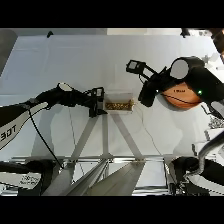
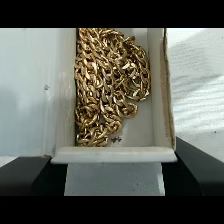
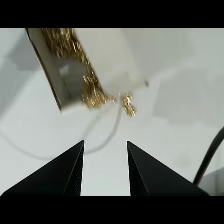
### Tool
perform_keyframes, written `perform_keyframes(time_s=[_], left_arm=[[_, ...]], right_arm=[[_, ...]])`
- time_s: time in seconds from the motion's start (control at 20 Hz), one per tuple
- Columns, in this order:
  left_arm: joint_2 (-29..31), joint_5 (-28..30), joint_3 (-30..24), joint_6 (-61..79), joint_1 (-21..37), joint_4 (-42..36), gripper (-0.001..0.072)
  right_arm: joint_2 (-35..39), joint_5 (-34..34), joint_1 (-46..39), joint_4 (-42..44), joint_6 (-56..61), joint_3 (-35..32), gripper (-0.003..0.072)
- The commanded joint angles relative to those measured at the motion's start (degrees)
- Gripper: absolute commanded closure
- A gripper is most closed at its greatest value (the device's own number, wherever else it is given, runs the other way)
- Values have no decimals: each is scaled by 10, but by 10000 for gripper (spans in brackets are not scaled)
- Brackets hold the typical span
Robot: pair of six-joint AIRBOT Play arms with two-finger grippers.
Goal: Fold the box and place the chain.
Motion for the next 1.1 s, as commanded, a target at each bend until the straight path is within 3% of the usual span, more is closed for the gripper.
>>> perform_keyframes(time_s=[0.0,0.15,0.45,0.7,0.75,0.9,0.95,1.05], left_arm=[[0,0,0,0,0,0,452],[0,0,0,0,0,0,452],[0,0,0,0,0,0,452],[0,0,0,0,0,0,452],[0,0,0,0,0,0,452],[0,0,0,0,0,0,452],[0,0,0,0,0,0,452],[0,0,0,0,0,0,452]], right_arm=[[-6,-1,-45,18,-164,-48,385],[-31,-37,-75,68,-280,-88,223],[-113,-89,-76,231,-437,-89,224],[-155,-100,-76,288,-511,-89,227],[-160,-100,-76,288,-511,-89,258],[-167,-103,-76,279,-510,-89,626],[-167,-107,-76,274,-506,-89,677],[-165,-116,-76,263,-485,-89,678]])
